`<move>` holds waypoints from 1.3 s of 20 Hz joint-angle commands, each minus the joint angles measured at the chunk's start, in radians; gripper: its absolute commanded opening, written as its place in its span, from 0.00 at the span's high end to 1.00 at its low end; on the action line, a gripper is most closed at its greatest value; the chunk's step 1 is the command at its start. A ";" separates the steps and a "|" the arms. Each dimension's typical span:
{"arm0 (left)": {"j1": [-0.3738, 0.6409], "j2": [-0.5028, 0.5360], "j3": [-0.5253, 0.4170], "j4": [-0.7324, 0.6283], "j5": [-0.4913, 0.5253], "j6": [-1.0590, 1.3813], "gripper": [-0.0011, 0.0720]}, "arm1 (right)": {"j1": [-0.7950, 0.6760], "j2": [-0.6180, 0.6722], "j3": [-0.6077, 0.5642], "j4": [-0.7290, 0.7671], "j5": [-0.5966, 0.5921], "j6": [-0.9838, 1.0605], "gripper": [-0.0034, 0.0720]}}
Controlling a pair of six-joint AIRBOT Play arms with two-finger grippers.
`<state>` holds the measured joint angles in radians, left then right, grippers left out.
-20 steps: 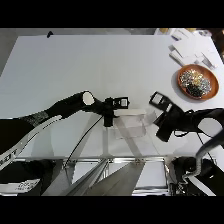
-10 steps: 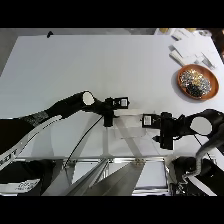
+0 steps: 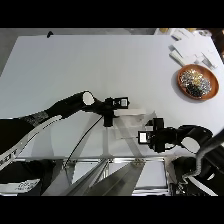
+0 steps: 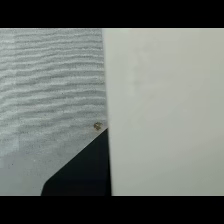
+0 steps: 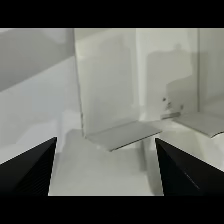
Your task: Fold the box and place the chain.
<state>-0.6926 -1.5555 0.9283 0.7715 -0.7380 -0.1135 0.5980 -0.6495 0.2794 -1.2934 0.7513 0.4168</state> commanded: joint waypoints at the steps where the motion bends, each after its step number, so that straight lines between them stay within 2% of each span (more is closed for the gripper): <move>1: -0.001 0.000 0.000 0.000 0.000 0.000 0.97 | 0.032 -0.006 -0.040 -0.008 -0.172 -0.008 0.04; 5: -0.001 0.000 0.000 0.000 0.000 0.000 0.97 | 0.032 -0.056 -0.043 -0.030 -0.185 -0.008 0.04; 8: -0.001 0.000 0.000 0.000 0.000 0.000 0.97 | 0.032 -0.066 -0.043 -0.031 -0.251 -0.009 0.04; 10: -0.001 0.000 0.000 0.000 0.000 0.000 0.97 | -0.001 -0.066 -0.035 -0.010 -0.276 -0.079 0.04; 13: -0.001 0.000 0.000 0.000 0.000 0.000 0.97 | -0.115 -0.066 0.027 0.090 -0.182 -0.198 0.04; 17: -0.001 0.000 0.000 0.000 0.000 0.000 0.97 | -0.196 -0.084 0.042 0.298 -0.154 -0.340 0.04; 21: -0.001 0.000 0.000 0.000 0.000 0.000 0.97 | -0.298 -0.192 0.049 0.473 -0.089 -0.507 0.04; 24: -0.001 0.000 0.000 0.000 0.000 0.000 0.97 | -0.391 -0.289 0.073 0.602 0.002 -0.674 0.04; 26: -0.001 0.000 0.000 0.000 0.000 0.000 0.97 | -0.438 -0.342 0.102 0.639 0.051 -0.748 0.04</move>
<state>-0.6926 -1.5558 0.9283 0.7715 -0.7380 -0.1135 0.2306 -0.9176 0.3534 -0.7685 0.7136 -0.1780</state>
